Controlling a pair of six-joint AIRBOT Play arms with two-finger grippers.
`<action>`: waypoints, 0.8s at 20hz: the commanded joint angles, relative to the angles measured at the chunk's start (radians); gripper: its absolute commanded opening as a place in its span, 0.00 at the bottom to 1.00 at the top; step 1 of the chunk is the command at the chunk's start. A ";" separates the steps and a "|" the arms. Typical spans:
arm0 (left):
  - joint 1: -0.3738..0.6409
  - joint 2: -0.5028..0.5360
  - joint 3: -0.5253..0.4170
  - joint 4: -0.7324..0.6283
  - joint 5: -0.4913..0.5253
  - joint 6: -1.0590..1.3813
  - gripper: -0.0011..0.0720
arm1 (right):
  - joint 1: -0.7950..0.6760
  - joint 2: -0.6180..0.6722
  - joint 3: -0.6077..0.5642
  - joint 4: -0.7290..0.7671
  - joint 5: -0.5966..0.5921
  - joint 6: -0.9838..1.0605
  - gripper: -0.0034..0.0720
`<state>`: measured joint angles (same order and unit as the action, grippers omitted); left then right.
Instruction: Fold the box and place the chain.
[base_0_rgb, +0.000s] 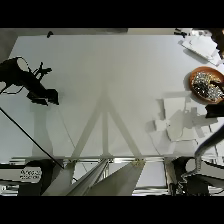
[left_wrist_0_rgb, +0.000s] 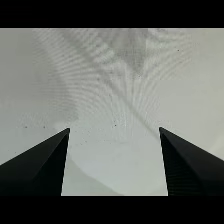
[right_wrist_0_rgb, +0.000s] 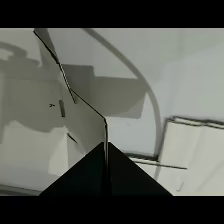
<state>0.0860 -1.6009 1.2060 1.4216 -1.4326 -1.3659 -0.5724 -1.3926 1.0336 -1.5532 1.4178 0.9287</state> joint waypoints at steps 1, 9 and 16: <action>0.001 0.000 0.000 0.000 0.000 0.000 0.83 | 0.087 0.064 0.000 0.185 0.018 -0.042 0.06; 0.001 0.000 0.000 0.000 0.000 0.000 0.83 | 0.348 0.212 -0.149 0.554 -0.150 -0.069 0.06; 0.001 0.000 0.000 0.000 0.000 0.000 0.83 | 0.508 0.337 -0.403 0.651 -0.411 -0.017 0.06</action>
<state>0.0860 -1.6009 1.2060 1.4216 -1.4322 -1.3663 -0.1207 -1.1061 0.7189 -0.9630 1.1278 0.8940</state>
